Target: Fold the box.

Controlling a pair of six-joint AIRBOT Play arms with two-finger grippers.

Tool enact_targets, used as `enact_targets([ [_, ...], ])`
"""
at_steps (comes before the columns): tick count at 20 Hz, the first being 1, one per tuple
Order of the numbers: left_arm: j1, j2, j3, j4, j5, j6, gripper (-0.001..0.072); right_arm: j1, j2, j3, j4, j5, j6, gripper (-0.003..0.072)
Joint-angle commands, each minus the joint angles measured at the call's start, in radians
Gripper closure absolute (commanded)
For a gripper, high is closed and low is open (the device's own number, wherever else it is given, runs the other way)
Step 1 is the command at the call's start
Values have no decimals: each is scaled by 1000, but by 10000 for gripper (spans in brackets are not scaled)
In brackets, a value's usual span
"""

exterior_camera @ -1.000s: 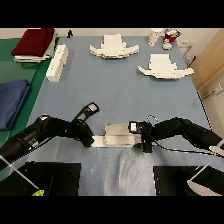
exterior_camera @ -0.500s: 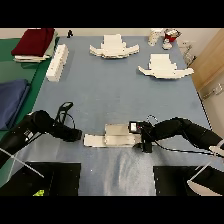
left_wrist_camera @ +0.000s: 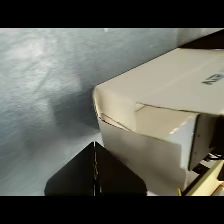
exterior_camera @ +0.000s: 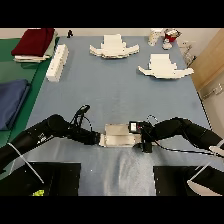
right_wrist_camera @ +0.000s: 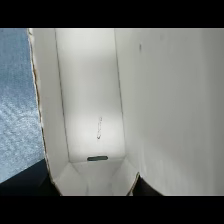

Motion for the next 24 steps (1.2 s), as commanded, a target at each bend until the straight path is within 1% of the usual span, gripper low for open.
enact_targets([
  [1,-24,-4,35,-33,-3,2,697,0,1,0,0,0,0,245],
  [5,-22,-4,70,14,-21,2,694,0,1,0,0,0,0,244],
  [9,25,-4,99,13,-90,2,691,0,1,0,0,0,0,244],
  [10,35,-4,100,13,-97,1,489,0,1,0,0,0,0,244],
  [11,38,-4,100,12,-97,-13,266,0,1,0,0,0,0,244],
  [16,37,-4,100,-11,-97,-15,266,0,1,0,0,0,0,244],
  [20,35,-18,99,-39,-61,-16,266,0,1,0,0,0,0,244],
  [22,11,-17,108,-9,-40,-66,268,0,1,0,0,0,0,244],
  [24,-47,-17,132,107,-9,-211,297,0,1,0,0,0,0,244],
])
